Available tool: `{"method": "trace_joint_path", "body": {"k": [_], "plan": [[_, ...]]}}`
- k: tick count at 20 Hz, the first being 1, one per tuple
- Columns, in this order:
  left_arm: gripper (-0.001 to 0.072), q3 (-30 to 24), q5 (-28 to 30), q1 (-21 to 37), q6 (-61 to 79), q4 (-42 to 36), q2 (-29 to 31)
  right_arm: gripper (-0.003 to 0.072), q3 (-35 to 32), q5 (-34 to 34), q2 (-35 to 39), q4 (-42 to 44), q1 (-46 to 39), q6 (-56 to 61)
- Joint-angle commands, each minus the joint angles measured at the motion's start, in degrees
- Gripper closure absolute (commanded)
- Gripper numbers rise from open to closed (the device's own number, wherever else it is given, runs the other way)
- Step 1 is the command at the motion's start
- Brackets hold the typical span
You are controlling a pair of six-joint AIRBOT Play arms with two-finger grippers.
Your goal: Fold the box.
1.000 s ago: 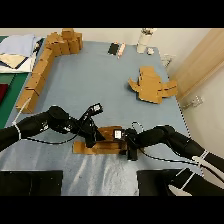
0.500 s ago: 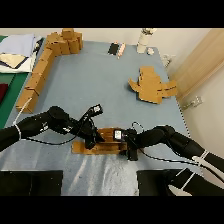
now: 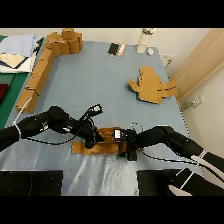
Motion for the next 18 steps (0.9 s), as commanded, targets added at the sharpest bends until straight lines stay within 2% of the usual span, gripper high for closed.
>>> {"method": "trace_joint_path", "body": {"k": [1,2,4,17,18], "plan": [[0.0694,0.0,-0.1,0.0,0.0,-0.1,0.0,0.0016,0.0,0.7,-0.4,0.7,0.9,-0.1],[0.0694,0.0,-0.1,0.0,0.0,-0.1,0.0,0.0019,0.0,0.8,-0.4,0.6,1.6,-0.1],[0.0694,0.0,-0.1,0.0,0.0,-0.1,0.0,0.0163,0.0,0.6,-0.4,0.4,2.2,-0.1],[0.0692,0.0,0.0,0.2,0.0,-0.1,0.0,0.0163,0.0,0.6,-0.4,-1.3,2.1,0.0],[0.062,0.0,0.0,0.3,0.0,-0.1,0.0,0.0163,0.0,0.6,-0.4,-1.3,2.1,0.0]]}}
